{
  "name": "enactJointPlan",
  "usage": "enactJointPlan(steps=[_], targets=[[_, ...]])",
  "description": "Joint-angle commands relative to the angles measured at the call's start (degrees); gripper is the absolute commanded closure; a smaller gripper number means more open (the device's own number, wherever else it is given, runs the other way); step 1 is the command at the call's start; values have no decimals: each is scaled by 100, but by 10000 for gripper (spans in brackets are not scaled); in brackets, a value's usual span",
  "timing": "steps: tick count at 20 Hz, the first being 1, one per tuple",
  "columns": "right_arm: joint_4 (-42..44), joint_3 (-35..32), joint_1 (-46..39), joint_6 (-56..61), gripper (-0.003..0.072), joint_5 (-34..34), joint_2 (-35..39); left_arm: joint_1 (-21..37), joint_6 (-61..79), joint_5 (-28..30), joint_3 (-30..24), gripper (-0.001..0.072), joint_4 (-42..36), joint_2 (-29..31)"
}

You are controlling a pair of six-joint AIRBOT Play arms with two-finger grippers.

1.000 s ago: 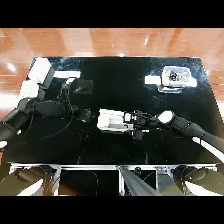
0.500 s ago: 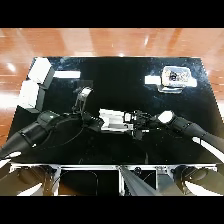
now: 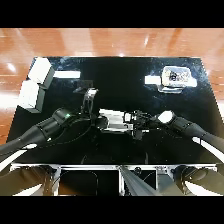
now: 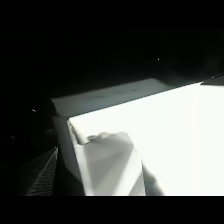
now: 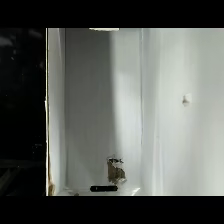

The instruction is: Fold the box and place the chain.

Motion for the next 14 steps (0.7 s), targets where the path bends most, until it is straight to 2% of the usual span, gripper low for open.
enactJointPlan(steps=[1, 3, 8, 9, 14], targets=[[2, -2, -4, 2, 172, 0, -2, -144, -450, 542, 369, 99, 184, -413], [0, -2, -4, 2, 172, 0, -2, -210, -732, 595, 553, 117, 387, -603], [0, -2, -4, 2, 172, 0, -2, -334, -1508, 1163, 975, 123, 1058, -802], [2, -2, -4, 2, 172, 0, -2, -337, -1703, 1303, 1023, 164, 1117, -813], [0, -2, -4, 2, 172, 0, -2, -354, -1886, 1567, 1244, 165, 1108, -1014]])
